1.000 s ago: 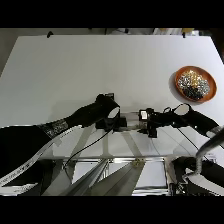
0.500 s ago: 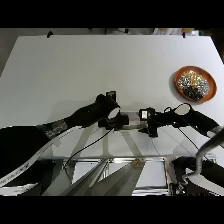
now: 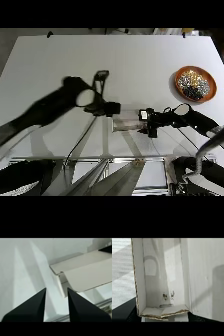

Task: Fold the box and place the chain.

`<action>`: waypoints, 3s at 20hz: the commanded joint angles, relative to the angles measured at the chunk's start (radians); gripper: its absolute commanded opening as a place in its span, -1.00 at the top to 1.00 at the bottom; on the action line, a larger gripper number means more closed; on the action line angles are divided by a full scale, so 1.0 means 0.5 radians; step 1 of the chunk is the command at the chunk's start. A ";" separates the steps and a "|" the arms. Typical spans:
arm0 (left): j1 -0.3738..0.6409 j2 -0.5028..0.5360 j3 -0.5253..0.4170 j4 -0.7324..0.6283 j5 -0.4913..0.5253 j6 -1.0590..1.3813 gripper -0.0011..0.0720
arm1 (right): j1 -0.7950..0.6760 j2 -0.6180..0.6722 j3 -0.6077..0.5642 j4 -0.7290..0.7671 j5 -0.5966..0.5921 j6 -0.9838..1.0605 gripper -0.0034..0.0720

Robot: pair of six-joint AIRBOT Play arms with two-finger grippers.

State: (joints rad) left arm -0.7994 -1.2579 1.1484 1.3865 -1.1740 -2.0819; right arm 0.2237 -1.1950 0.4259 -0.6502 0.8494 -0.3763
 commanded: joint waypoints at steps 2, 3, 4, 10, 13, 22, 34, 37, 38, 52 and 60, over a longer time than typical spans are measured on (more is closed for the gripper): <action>0.189 0.366 -0.302 -0.021 -0.008 1.052 -0.51 | -0.001 0.001 0.000 0.000 -0.001 0.002 -0.03; 0.229 0.418 -0.446 -0.092 0.072 1.409 -0.55 | -0.002 0.001 0.000 0.000 -0.001 0.002 -0.03; 0.263 0.445 -0.593 -0.201 0.172 1.807 -0.55 | -0.002 0.001 0.000 0.000 -0.001 0.002 -0.03; 0.331 0.179 -0.993 -0.977 0.681 3.819 -0.55 | -0.001 0.001 0.000 0.000 -0.001 0.002 -0.03; 0.311 -0.062 -0.993 -1.312 0.842 4.253 -0.54 | -0.001 0.001 0.000 0.000 -0.001 0.002 -0.03; 0.287 -0.174 -0.993 -1.438 0.720 4.321 -0.95 | -0.002 0.001 0.000 0.000 -0.001 0.002 -0.03; 0.196 -0.175 -0.993 -1.624 0.986 4.229 -0.95 | -0.002 0.001 0.000 0.001 -0.001 0.002 -0.03; 0.182 -0.190 -0.993 -1.635 1.015 4.228 -0.95 | -0.001 0.001 0.000 0.000 -0.001 0.002 -0.03; 0.174 -0.202 -0.993 -1.634 1.025 4.206 -0.96 | -0.001 0.001 0.000 0.000 0.000 0.002 -0.03; 0.097 -0.298 -0.993 -1.705 1.162 4.209 -0.93 | -0.002 0.001 0.000 0.000 -0.001 0.002 -0.03; 0.087 -0.299 -0.993 -1.710 1.188 4.207 0.28 | -0.002 0.001 0.000 0.000 -0.001 0.002 -0.03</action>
State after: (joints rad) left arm -0.7544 -1.4063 0.6525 0.5335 -0.5850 0.0227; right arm 0.2226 -1.1950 0.4259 -0.6506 0.8474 -0.3752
